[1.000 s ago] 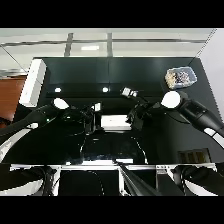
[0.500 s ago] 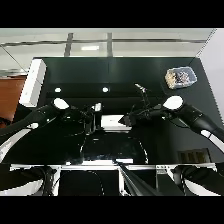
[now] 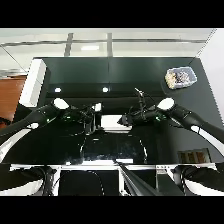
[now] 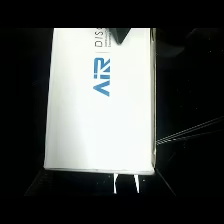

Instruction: Fold the box and place the chain.

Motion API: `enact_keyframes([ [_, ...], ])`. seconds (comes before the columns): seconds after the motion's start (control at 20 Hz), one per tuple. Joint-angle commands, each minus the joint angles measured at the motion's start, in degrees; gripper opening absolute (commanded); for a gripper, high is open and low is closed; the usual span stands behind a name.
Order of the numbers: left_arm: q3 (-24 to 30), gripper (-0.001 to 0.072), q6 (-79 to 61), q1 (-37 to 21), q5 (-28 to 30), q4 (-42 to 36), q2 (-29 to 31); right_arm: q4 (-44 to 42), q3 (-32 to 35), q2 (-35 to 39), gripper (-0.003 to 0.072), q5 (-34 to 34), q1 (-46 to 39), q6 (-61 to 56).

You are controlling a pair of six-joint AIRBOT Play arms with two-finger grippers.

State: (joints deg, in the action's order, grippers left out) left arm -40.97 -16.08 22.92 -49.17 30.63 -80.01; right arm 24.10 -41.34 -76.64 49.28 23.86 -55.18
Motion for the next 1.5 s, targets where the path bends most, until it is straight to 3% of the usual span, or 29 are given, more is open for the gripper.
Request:
enact_keyframes([
  [0.0, -0.02, 0.0421, 0.04, 0.02, -0.15, -0.04, -0.02, 2.56, 0.09, -0.55, 0.0014, -2.16, 0.02, -0.96],
  [0.1, -0.02, 0.0421, 0.02, 0.02, -0.15, -0.04, -0.02, 2.51, -0.17, -0.26, 0.0014, -0.96, -0.22, -0.85],
  [0.25, -0.02, 0.0421, 0.04, 0.02, -0.28, -0.04, -0.02, 3.37, -3.34, 3.48, 0.0018, 7.34, -3.87, -0.26],
  [0.45, -0.20, 0.0437, 0.11, -0.11, -1.64, 0.76, 1.01, 13.35, -6.67, 15.45, 0.0018, 19.10, -14.88, -2.64],
  [0.5, -0.74, 0.0604, 1.90, -0.09, -2.82, 2.84, 1.88, 17.25, -6.67, 18.67, 0.0019, 21.33, -17.81, -4.59],
  [0.55, -1.55, 0.0720, 5.57, -0.07, -3.65, 4.94, 2.97, 21.94, -6.67, 21.92, 0.0019, 23.89, -20.79, -6.69],
  [0.75, -8.39, 0.0714, 21.07, 0.09, -11.37, 12.00, 6.43, 34.71, -6.21, 30.53, 0.0019, 29.83, -28.52, -11.15],
  [0.85, -12.66, 0.0714, 27.26, 1.73, -11.37, 12.17, 5.25, 34.88, -5.99, 31.47, 0.0019, 29.94, -30.36, -11.47],
  [1.1, -21.00, 0.0715, 26.88, 10.16, -9.44, 12.17, -2.43, 34.45, -5.99, 31.47, 0.0019, 27.17, -30.53, -11.50],
  [1.45, -21.68, 0.0715, 27.30, 11.72, -8.55, 11.96, -7.61, 34.49, -5.99, 31.47, 0.0019, 26.99, -30.53, -11.47],
])
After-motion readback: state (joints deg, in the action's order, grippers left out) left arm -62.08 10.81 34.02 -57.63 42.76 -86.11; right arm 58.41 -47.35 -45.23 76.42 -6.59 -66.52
